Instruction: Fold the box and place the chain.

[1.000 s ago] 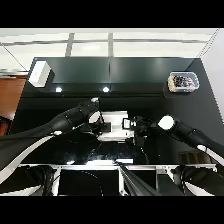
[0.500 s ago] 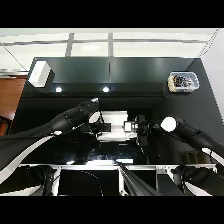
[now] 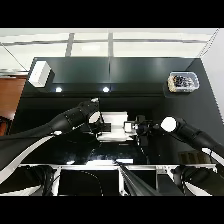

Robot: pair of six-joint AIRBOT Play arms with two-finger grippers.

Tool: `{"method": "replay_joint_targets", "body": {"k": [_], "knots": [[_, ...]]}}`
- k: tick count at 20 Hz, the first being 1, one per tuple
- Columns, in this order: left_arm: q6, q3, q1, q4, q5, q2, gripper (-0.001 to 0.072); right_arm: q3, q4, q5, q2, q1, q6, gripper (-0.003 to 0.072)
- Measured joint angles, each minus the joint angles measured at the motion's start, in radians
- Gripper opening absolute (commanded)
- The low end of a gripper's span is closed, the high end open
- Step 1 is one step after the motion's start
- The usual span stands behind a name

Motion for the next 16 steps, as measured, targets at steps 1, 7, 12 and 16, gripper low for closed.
{"method": "replay_joint_targets", "body": {"k": [1,7,12,16], "knots": [[0.0,0.0,0.0,0.0,0.0,0.0,0.0026,0.0,0.005,0.0,0.0,0.0,0.0,0.0202],[0.0,0.0,0.0,0.0,-0.001,0.0,0.0025,-0.002,0.119,-0.007,-0.005,0.0,0.0,0.0202],[0.0,0.0,0.0,0.0,-0.002,0.0,0.0026,-0.002,0.185,-0.017,-0.023,0.023,0.0,0.0202],[0.002,0.0,0.0,0.0,-0.005,0.0,0.0026,-0.002,0.218,-0.053,-0.041,0.063,0.0,0.0203]]}}
